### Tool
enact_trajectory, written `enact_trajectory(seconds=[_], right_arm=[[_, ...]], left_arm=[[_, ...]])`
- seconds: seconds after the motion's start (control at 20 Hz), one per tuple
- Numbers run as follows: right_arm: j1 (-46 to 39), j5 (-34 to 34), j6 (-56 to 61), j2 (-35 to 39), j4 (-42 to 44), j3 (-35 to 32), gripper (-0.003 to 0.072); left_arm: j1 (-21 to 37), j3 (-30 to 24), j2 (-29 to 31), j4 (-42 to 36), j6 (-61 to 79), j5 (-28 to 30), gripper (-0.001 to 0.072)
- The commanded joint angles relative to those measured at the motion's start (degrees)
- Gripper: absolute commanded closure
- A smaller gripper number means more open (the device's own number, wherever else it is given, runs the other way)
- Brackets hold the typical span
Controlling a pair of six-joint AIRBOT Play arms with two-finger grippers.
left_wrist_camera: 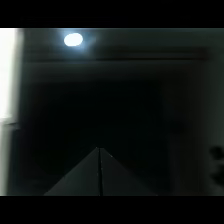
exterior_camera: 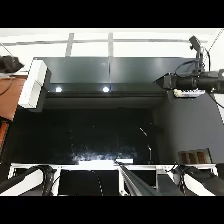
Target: Fold the box and place the chain.
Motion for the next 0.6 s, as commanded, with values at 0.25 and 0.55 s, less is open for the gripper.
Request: enact_trajectory(seconds=[0.25,0.55], right_arm=[[7.6,-7.4,24.2,10.1,-34.8,-8.9,0.0667],[7.6,-14.8,26.6,14.2,-35.2,-22.9,0.0667]], left_arm=[[-42.9,-15.7,7.5,21.6,-26.9,13.9,0.0684],[-45.3,-33.2,9.4,22.3,-33.4,22.7,0.0683]])
